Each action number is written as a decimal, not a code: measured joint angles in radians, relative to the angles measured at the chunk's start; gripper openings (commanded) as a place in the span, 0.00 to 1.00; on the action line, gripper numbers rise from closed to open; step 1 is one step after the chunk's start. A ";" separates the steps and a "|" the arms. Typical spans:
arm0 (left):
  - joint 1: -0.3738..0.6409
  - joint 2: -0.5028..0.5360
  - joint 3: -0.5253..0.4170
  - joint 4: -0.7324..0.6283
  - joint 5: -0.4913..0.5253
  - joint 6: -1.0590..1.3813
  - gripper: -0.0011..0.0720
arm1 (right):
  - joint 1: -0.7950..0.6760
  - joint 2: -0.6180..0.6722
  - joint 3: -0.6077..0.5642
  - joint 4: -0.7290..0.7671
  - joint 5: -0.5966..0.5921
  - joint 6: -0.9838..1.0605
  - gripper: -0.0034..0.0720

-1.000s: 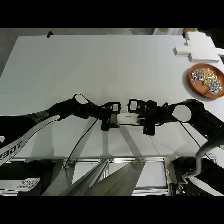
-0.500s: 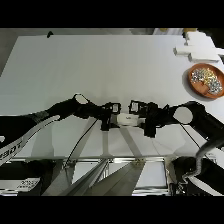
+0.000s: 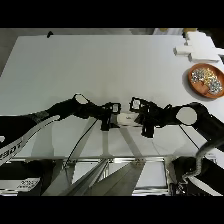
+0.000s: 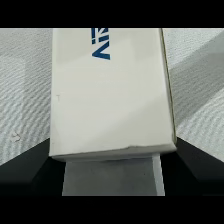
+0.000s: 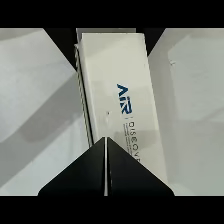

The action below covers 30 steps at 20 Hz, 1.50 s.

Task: Fold the box and place the chain.

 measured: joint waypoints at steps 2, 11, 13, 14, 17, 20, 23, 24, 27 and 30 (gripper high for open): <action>0.000 0.000 0.000 0.000 0.000 0.000 0.11 | 0.000 -0.017 -0.002 0.006 -0.002 0.000 0.07; 0.000 0.000 0.000 0.000 0.001 0.000 0.11 | 0.000 -0.082 -0.010 0.016 0.004 0.024 0.07; 0.000 0.000 0.000 0.000 0.001 0.000 0.11 | 0.000 -0.085 -0.024 0.018 -0.003 0.024 0.07; 0.000 0.000 0.000 0.000 0.001 0.000 0.11 | 0.000 -0.086 -0.033 0.018 -0.008 0.025 0.07; 0.000 0.000 0.000 0.000 0.002 0.000 0.11 | 0.000 -0.087 -0.048 0.017 -0.020 0.026 0.07; 0.000 0.000 0.000 0.000 0.002 0.000 0.11 | 0.000 -0.088 -0.054 0.005 -0.021 0.027 0.07; 0.000 0.000 0.000 0.000 0.002 0.000 0.11 | 0.000 -0.088 -0.056 -0.003 -0.021 0.033 0.07; 0.000 0.000 0.000 0.000 0.002 0.000 0.11 | 0.000 -0.088 -0.057 -0.006 -0.021 0.035 0.07; 0.000 0.000 0.000 0.000 0.002 0.000 0.11 | 0.000 -0.088 -0.057 -0.011 -0.021 0.043 0.07; 0.000 0.000 0.000 -0.001 0.002 0.000 0.11 | 0.000 -0.088 -0.057 -0.016 -0.019 0.046 0.07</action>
